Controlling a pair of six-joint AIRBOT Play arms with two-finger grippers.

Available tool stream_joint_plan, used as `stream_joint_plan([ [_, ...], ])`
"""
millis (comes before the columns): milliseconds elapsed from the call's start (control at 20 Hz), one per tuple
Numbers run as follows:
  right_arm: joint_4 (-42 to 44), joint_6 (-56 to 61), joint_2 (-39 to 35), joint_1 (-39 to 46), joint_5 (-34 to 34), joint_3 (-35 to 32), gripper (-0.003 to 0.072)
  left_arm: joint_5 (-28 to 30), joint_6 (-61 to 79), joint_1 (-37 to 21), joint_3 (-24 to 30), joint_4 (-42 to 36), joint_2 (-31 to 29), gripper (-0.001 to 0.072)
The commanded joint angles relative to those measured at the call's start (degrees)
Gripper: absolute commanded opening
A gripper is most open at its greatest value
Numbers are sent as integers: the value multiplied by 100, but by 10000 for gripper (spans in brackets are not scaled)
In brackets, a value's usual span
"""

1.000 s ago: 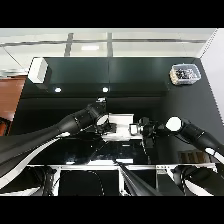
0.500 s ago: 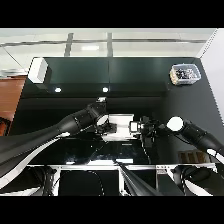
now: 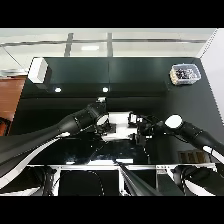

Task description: Fold the box and place the chain.

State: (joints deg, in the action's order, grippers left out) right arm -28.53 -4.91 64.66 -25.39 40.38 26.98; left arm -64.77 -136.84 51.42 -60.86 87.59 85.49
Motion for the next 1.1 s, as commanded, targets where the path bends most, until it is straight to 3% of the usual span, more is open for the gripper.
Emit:
stream_joint_plan([
  [0, 304, 9, 120, 2, -57, -4, 203, 20, 9, 2, -7, -4, 4, 25],
  [50, 334, 37, 118, 2, -101, -4, 419, 20, 9, 2, -7, -4, 4, 25],
  [100, 339, 127, 114, 2, -83, -2, 334, 20, 9, 2, -7, -4, 4, 25],
  [150, 238, 479, 85, 4, -63, 7, 78, 22, 9, 2, -7, -4, 4, 25],
  [200, -74, 1110, -20, 7, -24, 50, 18, 20, 9, 2, -4, -4, 4, 25],
  [300, -1058, 3235, -407, 142, 323, 299, 17, 20, 9, 2, -4, -7, 4, 25],
  [400, -2455, 5381, -872, 688, 1445, 944, 18, 20, 9, 0, -4, -2, 4, 25],
  [500, -3626, 6413, -1147, 1558, 2411, 1670, 18, 17, 9, -2, -4, -2, 4, 26],
  [600, -3967, 7169, -1176, 2726, 2404, 1729, 18, 20, 9, -4, -4, 0, 4, 26],
  [700, -3464, 7775, -1049, 3895, 2070, 1255, 17, 20, 9, -4, -4, 4, 4, 25],
  [800, -2153, 7663, -817, 4583, 2035, 560, 14, 20, 9, -4, -4, 2, 4, 25],
  [900, -719, 6474, -361, 4520, 2579, -13, 10, 22, 11, -7, -4, 7, 4, 25],
  [1050, -367, 5919, 271, 3609, 2472, -223, 13, 17, 9, -39, -4, 0, 4, 25],
])
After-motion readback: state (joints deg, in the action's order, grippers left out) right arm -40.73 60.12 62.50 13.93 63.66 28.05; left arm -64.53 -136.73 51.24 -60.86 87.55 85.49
